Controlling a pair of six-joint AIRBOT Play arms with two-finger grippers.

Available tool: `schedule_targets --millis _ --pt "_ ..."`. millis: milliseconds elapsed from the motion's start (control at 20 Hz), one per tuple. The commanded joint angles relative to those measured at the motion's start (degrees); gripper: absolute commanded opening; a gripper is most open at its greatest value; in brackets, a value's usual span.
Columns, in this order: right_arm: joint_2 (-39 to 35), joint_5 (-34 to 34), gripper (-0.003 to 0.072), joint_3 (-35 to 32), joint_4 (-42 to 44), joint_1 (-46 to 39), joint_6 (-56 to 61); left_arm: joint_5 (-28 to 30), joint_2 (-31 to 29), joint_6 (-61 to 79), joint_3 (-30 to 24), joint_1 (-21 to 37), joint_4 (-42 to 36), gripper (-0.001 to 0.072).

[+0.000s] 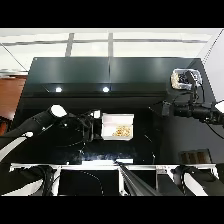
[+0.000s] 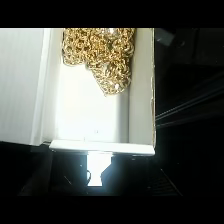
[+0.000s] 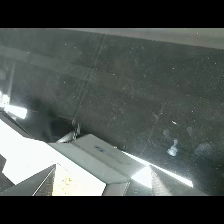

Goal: Fold the box and place the chain.

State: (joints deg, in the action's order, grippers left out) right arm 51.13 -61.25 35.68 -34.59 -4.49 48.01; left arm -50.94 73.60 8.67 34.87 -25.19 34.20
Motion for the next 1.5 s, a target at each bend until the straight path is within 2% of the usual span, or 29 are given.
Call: schedule_targets --millis 0,1150,1450 --pt "-0.02 -0.02 0.07 0.0 0.02 0.04 0.02 0.61 1.05 0.0 0.07 -0.61 -0.74 0.07" --pt "-0.02 0.0 0.0701 0.0 -0.48 0.87 0.0 0.87 1.4 -1.2 2.05 -1.27 -1.95 0.07" --pt "-0.02 0.0 0.0701 0.0 -0.48 0.87 0.0 -3.15 1.4 -1.25 2.05 -1.88 -1.81 0.07"
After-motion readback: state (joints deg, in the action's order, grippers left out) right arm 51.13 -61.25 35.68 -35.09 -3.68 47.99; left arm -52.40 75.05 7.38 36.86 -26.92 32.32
